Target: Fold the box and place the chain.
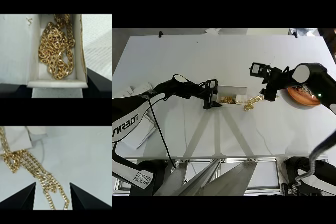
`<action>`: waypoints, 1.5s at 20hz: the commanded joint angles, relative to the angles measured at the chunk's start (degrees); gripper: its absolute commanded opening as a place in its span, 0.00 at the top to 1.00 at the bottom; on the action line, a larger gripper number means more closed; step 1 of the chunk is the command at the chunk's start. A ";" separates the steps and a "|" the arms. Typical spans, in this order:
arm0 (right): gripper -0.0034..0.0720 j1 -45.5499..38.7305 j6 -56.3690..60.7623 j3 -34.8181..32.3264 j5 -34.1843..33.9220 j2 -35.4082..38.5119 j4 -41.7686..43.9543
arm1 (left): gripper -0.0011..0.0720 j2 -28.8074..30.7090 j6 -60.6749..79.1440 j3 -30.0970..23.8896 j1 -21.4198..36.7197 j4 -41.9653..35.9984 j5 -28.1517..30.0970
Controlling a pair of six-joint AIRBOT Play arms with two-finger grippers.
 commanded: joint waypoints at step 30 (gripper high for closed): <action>0.93 4.83 0.83 -0.28 3.50 -9.86 0.42 | 0.28 0.04 0.00 0.07 0.00 0.02 0.00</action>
